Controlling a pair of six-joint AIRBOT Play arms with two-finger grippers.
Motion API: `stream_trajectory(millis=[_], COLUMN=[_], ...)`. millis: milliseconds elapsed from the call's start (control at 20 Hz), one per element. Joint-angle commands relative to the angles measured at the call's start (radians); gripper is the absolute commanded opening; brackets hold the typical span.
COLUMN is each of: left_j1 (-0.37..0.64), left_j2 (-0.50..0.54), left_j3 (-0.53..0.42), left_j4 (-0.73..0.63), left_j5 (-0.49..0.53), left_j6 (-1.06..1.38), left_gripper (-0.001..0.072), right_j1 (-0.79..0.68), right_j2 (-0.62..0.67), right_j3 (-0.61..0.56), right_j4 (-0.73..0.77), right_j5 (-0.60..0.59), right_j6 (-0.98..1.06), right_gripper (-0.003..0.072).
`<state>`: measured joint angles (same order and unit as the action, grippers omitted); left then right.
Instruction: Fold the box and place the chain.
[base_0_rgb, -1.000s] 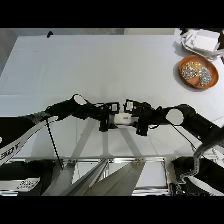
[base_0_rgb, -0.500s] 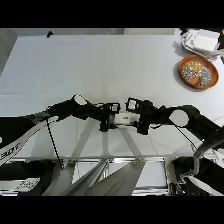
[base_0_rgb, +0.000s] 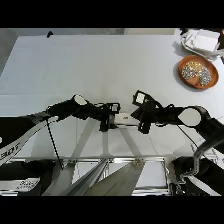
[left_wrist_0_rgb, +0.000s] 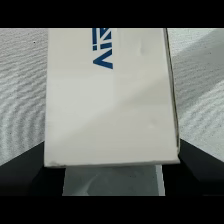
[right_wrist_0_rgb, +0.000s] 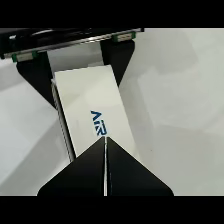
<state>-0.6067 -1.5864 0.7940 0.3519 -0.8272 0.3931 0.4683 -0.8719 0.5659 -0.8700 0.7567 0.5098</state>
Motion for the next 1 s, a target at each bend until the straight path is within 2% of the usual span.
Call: stream_trajectory(millis=[0, 150, 250, 600, 950], left_j1=[0.000, 0.000, 0.001, 0.000, 0.000], left_j2=[0.000, 0.000, 0.000, 0.000, 0.000], left_j3=[0.001, 0.001, 0.001, 0.001, 0.001], left_j4=[0.000, 0.000, 0.000, 0.000, 0.000], left_j5=[0.001, 0.000, 0.000, 0.000, 0.001], left_j6=[0.000, 0.000, 0.000, 0.000, 0.000], left_gripper=[0.0332, 0.0332, 0.0332, 0.0332, 0.0332], right_j1=[-0.115, -0.184, -0.188, -0.188, -0.188], right_j2=[0.005, 0.004, -0.011, -0.144, -0.199], right_j3=[-0.074, -0.217, -0.290, -0.330, -0.333], right_j4=[0.379, 0.750, 0.872, 0.866, 0.813], right_j5=[0.013, 0.014, 0.013, 0.014, 0.009], right_j6=[-0.204, -0.476, -0.585, -0.618, -0.612], right_gripper=[0.0008, 0.0007, 0.0006, 0.0006, 0.0006])
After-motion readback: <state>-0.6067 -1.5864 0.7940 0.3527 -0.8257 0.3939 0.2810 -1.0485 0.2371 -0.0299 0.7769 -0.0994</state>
